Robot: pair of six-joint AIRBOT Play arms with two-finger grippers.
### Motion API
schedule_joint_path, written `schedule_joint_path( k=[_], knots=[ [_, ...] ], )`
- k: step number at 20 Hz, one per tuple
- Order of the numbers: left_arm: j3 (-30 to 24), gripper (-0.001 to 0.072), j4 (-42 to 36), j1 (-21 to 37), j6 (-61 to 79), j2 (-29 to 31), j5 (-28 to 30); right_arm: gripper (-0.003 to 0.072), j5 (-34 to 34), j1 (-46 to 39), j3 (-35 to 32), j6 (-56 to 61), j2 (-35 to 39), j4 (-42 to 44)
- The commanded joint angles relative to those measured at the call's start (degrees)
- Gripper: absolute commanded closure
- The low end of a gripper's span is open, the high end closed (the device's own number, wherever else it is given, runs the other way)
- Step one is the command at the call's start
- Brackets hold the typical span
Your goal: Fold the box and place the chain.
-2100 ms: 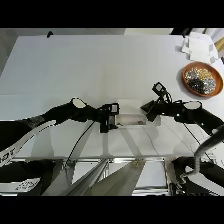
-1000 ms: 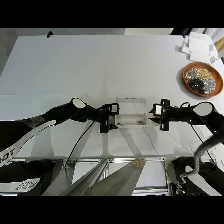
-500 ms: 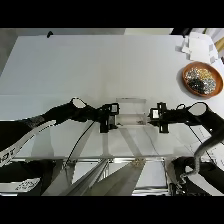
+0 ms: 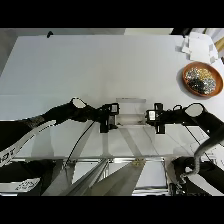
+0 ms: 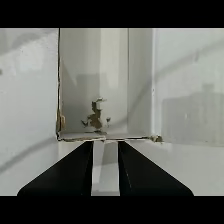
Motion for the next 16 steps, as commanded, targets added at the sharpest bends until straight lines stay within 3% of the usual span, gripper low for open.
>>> schedule_joint_path(
  k=[1,10,13,16],
  knots=[
    [0.0,0.0576,0.0,0.0,0.0,0.0,0.0,0.0538,-0.4,0.3,0.0,0.0,0.0,3.4],
    [0.0,0.0576,0.0,0.0,0.0,0.0,0.0,0.0527,-0.5,0.3,-0.8,-2.7,-2.6,8.1],
    [0.0,0.0576,0.0,0.0,0.0,0.0,0.0,0.0365,-0.6,0.3,-0.9,-3.0,-3.6,9.8],
    [0.0,0.0576,0.0,0.0,0.0,0.0,0.0,0.0304,-0.6,0.3,-0.9,-3.0,-4.0,9.9]
  ],
)
